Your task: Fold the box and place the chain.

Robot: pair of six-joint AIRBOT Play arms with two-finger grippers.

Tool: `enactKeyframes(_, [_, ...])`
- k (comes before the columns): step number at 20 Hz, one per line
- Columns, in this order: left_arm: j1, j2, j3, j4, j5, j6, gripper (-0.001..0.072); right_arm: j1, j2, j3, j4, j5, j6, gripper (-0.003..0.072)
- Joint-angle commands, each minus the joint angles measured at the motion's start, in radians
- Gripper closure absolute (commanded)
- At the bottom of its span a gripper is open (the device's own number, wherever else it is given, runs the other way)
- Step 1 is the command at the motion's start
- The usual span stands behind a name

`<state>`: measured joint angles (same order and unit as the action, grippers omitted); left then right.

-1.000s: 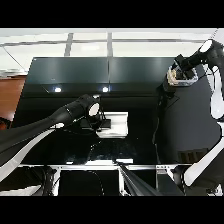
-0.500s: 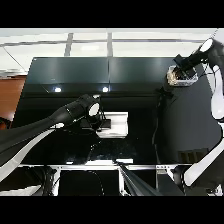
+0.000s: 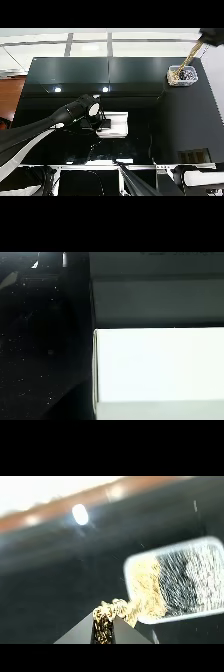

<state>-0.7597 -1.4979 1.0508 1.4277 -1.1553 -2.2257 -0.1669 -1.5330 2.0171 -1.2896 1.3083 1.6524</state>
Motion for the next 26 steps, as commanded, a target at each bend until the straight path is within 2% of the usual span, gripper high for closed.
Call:
enactKeyframes(1, [0.001,0.000,0.000,0.000,-0.002,0.000,0.0678,0.014,0.197,-0.010,0.087,0.000,-0.079,0.0667])
enactKeyframes(4, [0.001,0.000,0.000,0.000,0.000,0.000,0.0678,0.013,0.301,-0.009,0.238,-0.100,-0.121,0.0668])
enactKeyframes(5, [0.001,0.000,0.000,0.000,0.002,0.000,0.0678,0.013,0.325,-0.009,0.303,-0.095,-0.143,0.0668])
enactKeyframes(11, [0.001,0.000,0.000,0.000,-0.001,0.000,0.0678,0.017,0.410,-0.009,0.582,0.053,-0.204,0.0667])
enactKeyframes(14, [0.001,0.000,0.000,0.000,-0.001,0.000,0.0678,0.061,0.423,-0.010,0.597,0.133,-0.218,0.0667])
enactKeyframes(20, [0.000,0.000,0.000,0.000,-0.002,0.000,0.0678,0.250,0.423,-0.013,0.598,0.263,-0.248,0.0666])
enactKeyframes(26, [0.000,0.000,0.000,0.000,-0.005,0.000,0.0678,0.385,0.422,-0.014,0.599,0.282,-0.266,0.0666])
